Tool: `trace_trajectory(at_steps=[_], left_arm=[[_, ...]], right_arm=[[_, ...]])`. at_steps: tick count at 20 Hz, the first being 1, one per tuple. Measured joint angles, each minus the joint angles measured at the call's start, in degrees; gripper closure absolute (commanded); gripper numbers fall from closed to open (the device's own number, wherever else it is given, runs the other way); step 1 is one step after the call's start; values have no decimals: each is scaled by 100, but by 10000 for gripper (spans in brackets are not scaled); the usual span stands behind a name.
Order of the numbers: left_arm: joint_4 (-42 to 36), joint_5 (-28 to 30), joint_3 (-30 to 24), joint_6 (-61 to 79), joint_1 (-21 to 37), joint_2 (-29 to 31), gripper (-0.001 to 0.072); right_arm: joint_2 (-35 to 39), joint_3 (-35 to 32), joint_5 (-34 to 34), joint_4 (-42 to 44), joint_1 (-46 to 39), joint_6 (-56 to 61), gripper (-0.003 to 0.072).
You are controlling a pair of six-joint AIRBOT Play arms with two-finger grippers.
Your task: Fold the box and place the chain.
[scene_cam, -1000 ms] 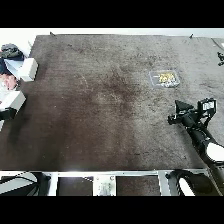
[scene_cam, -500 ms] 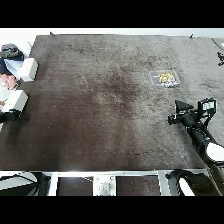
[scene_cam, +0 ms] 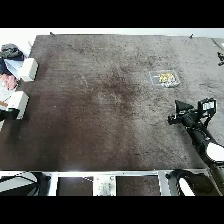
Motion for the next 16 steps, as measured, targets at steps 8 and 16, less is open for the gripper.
trace_trajectory(at_steps=[8, 16], left_arm=[[-378, -649, 4, -120, 0, 1366, 64], [-1729, -1604, 4, -44, -129, 2004, 699]], right_arm=[[0, 0, 0, 0, 0, 0, 673], [0, 0, 0, 2, 0, 2, 673]])
